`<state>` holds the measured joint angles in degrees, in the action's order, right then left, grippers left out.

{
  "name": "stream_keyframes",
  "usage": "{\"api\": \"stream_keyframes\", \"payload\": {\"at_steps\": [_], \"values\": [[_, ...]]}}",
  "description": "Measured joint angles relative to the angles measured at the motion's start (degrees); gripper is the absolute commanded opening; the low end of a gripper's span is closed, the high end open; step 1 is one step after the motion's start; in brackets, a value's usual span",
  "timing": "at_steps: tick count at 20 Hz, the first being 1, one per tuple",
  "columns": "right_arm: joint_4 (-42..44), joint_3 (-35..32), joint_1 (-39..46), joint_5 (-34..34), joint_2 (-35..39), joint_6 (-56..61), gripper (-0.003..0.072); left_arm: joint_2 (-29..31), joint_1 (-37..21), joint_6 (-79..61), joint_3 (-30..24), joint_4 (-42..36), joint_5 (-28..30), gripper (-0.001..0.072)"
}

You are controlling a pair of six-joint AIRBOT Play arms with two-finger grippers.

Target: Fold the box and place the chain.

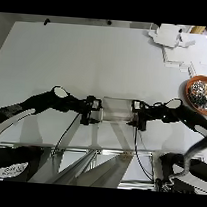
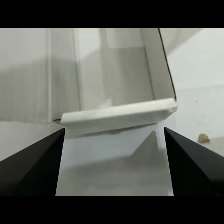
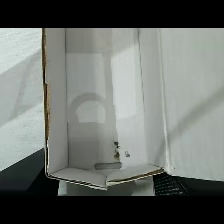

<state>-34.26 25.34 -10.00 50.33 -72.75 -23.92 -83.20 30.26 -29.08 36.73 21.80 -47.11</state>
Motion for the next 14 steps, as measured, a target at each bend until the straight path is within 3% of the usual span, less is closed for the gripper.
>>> {"api": "stream_keyframes", "payload": {"at_steps": [14], "values": [[0.0,0.0,0.0,0.0,0.0,0.0,0.0457,-1.97,1.92,-3.32,0.07,-6.51,0.17,0.0695]]}}
